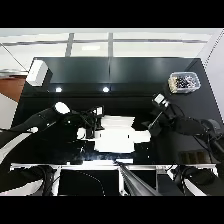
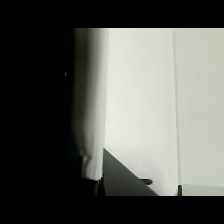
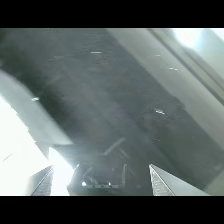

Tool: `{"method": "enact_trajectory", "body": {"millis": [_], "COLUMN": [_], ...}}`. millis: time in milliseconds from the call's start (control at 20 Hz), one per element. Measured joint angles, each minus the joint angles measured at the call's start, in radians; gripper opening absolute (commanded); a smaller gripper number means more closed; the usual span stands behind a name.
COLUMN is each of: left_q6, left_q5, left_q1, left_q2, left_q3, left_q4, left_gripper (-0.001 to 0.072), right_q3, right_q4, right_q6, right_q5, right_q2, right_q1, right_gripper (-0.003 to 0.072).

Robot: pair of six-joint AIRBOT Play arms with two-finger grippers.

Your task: Fold the box and place the chain.

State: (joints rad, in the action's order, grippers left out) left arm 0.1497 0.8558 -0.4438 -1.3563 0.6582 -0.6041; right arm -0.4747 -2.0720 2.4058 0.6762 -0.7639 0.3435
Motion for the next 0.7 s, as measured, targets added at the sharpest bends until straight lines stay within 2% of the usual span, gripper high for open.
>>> {"method": "enact_trajectory", "body": {"millis": [300,700], "left_q6": [-0.083,-0.105], "left_q5": [-0.008,-0.012], "left_q1": [-0.008,-0.014], "left_q2": [-0.002,-0.002], "left_q3": [-0.014,-0.017], "left_q4": [-0.071,-0.096], "left_gripper": [0.0025,0.0026], "right_q3": [0.026,0.046], "right_q4": [-0.048,-0.064], "right_q6": [0.080,0.180], "right_q5": [0.015,0.146], "right_q2": [0.000,-0.001], "right_q1": [0.043,0.074], "right_gripper": [0.0689,0.0688]}}
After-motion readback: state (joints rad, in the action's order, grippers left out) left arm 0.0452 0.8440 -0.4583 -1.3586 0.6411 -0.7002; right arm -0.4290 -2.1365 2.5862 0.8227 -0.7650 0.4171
